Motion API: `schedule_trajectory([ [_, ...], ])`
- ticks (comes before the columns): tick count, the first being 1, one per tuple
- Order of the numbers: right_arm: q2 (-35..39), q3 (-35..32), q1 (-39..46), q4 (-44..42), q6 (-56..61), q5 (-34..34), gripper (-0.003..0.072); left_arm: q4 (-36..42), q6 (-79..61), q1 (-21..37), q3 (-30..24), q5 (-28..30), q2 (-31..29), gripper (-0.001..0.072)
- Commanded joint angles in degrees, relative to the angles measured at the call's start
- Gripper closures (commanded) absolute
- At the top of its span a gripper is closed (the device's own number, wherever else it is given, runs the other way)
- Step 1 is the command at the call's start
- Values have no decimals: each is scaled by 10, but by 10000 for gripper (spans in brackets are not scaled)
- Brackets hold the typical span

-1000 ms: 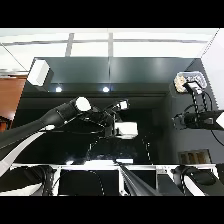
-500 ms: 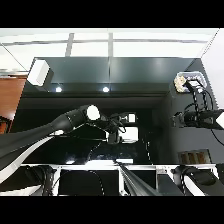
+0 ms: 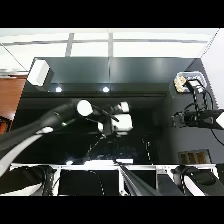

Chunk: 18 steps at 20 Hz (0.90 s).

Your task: Fold the box and place the chain.

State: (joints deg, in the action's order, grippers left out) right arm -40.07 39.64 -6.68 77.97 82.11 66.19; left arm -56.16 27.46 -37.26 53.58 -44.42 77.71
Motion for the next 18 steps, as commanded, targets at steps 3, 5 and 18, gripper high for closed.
schedule_trajectory([
  [3,0,0,0,-1,0,-8,675,-193,253,260,0,-105,-71,349],
  [5,0,0,0,-2,0,-9,675,-209,311,384,0,-133,-71,349],
  [18,0,0,0,-29,0,-64,674,-207,330,651,114,-48,51,346],
])
